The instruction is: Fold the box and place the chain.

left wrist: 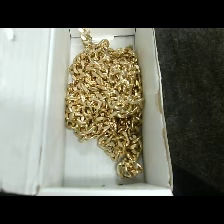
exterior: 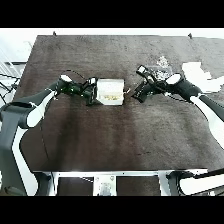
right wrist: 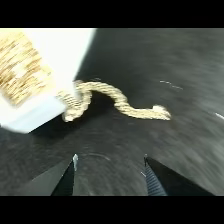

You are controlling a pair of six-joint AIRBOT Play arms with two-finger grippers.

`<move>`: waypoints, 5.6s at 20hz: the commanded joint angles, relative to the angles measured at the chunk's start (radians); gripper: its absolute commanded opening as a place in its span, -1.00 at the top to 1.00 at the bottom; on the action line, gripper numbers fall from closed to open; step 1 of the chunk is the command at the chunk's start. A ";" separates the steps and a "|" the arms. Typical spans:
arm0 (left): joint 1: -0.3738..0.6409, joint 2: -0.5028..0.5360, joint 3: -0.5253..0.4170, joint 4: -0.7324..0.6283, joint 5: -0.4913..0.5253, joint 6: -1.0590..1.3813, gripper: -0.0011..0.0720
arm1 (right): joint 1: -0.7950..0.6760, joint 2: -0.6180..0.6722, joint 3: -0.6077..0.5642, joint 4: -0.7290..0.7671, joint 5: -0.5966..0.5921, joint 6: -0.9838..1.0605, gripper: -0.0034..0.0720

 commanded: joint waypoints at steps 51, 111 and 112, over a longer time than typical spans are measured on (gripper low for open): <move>0.000 0.000 0.000 0.000 0.000 0.000 -0.50 | 0.222 -0.028 0.180 0.053 0.050 -0.098 0.88; 0.000 0.000 0.000 0.000 0.001 0.000 -0.50 | 0.122 -0.147 0.343 0.109 0.262 0.069 -0.20; 0.000 0.000 0.000 0.000 0.001 0.000 -0.50 | 0.135 -0.147 0.343 0.106 0.266 0.069 -0.24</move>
